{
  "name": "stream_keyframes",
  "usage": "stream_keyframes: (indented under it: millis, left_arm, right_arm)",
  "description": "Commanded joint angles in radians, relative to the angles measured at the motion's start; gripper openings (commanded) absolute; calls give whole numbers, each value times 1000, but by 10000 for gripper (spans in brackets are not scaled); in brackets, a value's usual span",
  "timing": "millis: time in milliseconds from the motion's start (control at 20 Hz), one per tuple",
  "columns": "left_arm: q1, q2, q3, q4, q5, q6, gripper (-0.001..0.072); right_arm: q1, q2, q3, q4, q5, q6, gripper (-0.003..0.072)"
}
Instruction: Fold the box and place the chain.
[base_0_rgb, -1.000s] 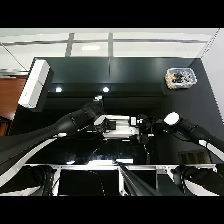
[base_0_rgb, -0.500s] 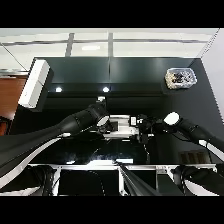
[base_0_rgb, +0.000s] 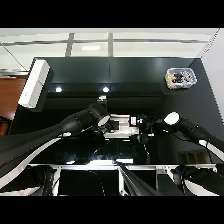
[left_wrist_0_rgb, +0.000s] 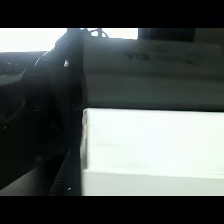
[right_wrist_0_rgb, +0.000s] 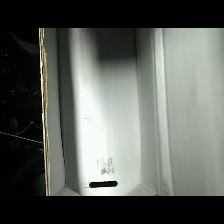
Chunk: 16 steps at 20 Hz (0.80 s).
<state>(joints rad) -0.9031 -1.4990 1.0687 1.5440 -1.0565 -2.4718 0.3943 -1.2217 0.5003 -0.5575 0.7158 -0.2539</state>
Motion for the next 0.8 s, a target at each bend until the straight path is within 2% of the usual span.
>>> stream_keyframes:
  millis: [0,50,100,150,700,750]
  left_arm:
    - [3,0,5,4,-15,3,415]
    - [3,-1,5,8,-29,3,255]
    - [3,-1,5,16,-36,3,52]
    - [3,-1,5,15,-36,3,29]
    - [3,-1,7,-11,-15,34,29]
    - [4,-1,7,-6,-23,33,28]
  right_arm:
    - [1,-1,0,-1,1,-1,192]
    - [1,-1,0,0,1,-1,192]
    - [1,-1,0,-1,1,-1,192]
    - [1,-1,0,-1,1,-1,192]
    - [0,0,0,-2,-3,-1,192]
    - [0,0,0,-2,-6,-1,217]
